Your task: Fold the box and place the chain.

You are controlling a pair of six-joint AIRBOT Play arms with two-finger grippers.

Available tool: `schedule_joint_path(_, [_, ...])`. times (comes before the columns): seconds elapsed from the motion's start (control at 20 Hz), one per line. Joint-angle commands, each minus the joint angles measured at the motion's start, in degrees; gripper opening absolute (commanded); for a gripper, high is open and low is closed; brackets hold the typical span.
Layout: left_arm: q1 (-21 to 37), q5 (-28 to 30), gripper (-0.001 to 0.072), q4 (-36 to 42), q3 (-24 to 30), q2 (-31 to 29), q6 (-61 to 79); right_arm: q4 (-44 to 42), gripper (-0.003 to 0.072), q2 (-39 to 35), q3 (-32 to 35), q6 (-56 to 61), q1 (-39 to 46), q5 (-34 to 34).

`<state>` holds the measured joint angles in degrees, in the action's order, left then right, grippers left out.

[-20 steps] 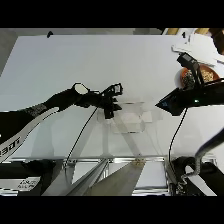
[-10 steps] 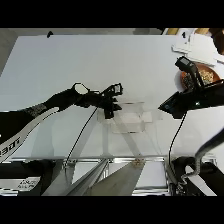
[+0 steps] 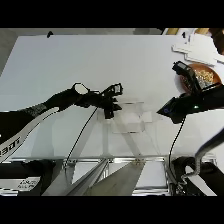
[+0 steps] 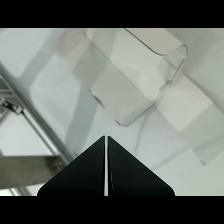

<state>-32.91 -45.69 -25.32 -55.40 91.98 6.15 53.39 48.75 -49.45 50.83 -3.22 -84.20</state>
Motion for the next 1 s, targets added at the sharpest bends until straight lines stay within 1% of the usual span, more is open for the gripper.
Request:
schedule_joint_path(0.0, [0.0, 0.0, 0.0008, 0.0, 0.0, 0.0, 0.0, -1.3, 0.0016, 0.0, 5.3, -6.2, -4.5, 2.2])
schedule_joint_path(0.05, [0.0, 0.0, 0.0008, 0.0, 0.0, 0.0, 0.0, -0.8, 0.0016, 0.0, 7.9, -9.2, -6.2, 3.5])
schedule_joint_path(0.15, [0.0, 0.0, 0.0008, 0.0, 0.0, 0.0, 0.0, 0.0, 0.0017, 0.0, 12.5, -13.2, -9.5, 9.1])
schedule_joint_path(0.25, [0.0, 0.0, 0.0008, 0.0, 0.0, 0.0, 0.0, 0.7, 0.0017, 0.0, 15.1, -15.1, -11.4, 14.6])
schedule_joint_path(0.35, [0.0, 0.0, 0.0008, 0.0, 0.0, 0.0, 0.0, 6.5, 0.0017, -0.1, 15.6, -14.8, -14.1, 19.3])
schedule_joint_path(0.45, [0.0, 0.0, 0.0008, 0.0, 0.0, 0.0, 0.0, 12.6, 0.0017, -0.5, 15.8, -14.9, -16.8, 22.2])
schedule_joint_path(0.5, [0.0, 0.0, 0.0008, 0.0, 0.0, 0.0, 0.0, 14.1, 0.0018, -1.5, 16.4, -14.9, -17.9, 24.5])
schedule_joint_path(0.55, [0.0, 0.0, 0.0008, 0.0, 0.0, 0.0, 0.0, 14.6, 0.0067, -3.1, 17.0, -15.0, -18.9, 26.6])
schedule_joint_path(0.6, [0.0, 0.0, 0.0008, 0.0, 0.0, 0.0, 0.0, 15.3, 0.019, -5.5, 17.6, -15.3, -19.8, 28.5])
schedule_joint_path(0.65, [0.0, 0.0, 0.0008, 0.0, 0.0, 0.0, 0.0, 15.1, 0.0249, -8.2, 18.0, -15.3, -20.3, 30.0])
schedule_joint_path(0.7, [0.0, 0.0, 0.0008, 0.0, 0.0, 0.0, 0.0, 15.1, 0.0286, -11.0, 18.2, -15.3, -20.7, 30.7])
schedule_joint_path(0.75, [0.0, 0.0, 0.0008, 0.0, 0.0, 0.0, 0.0, 15.1, 0.0308, -13.9, 18.5, -15.3, -21.0, 31.5])
schedule_joint_path(0.8, [0.0, 0.0, 0.0008, 0.0, 0.0, 0.0, 0.0, 15.0, 0.031, -16.5, 19.1, -15.3, -21.1, 32.0])
schedule_joint_path(0.9, [0.0, 0.0, 0.0008, 0.0, 0.0, 0.0, 0.0, 13.3, 0.0402, -20.9, 22.1, -15.3, -21.1, 32.4])
schedule_joint_path(0.95, [0.0, 0.0, 0.0008, 0.0, 0.0, 0.0, 0.0, 12.3, 0.0472, -22.6, 24.3, -15.3, -21.1, 32.4])
